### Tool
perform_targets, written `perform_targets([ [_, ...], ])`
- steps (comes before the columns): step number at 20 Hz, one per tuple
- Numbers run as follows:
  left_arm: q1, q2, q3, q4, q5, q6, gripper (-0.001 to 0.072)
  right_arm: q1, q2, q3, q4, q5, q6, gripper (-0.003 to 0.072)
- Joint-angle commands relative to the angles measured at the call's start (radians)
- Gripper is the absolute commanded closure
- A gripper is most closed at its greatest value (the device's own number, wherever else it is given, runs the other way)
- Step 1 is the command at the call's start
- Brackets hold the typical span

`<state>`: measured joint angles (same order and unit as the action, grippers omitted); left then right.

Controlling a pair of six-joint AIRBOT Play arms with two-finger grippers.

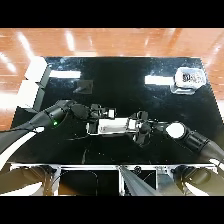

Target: Fold the box and place the chain.

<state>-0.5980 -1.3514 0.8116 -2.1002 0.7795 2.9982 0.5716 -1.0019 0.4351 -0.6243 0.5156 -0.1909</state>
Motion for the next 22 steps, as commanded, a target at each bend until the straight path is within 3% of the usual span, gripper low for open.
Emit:
perform_targets([
  [1, 0.0, 0.0, 0.0, 0.016, 0.008, -0.013, 0.0689, 0.0, -0.024, 0.001, 0.103, 0.11, -0.116, 0.0015],
  [16, 0.0, 0.0, 0.0, 0.016, 0.093, -0.074, 0.0689, -0.064, -0.129, 0.001, 0.15, 0.121, -0.143, 0.0017],
  [22, 0.0, -0.001, 0.0, 0.012, 0.084, -0.074, 0.0689, -0.063, -0.145, 0.001, 0.16, 0.135, -0.128, 0.0018],
])
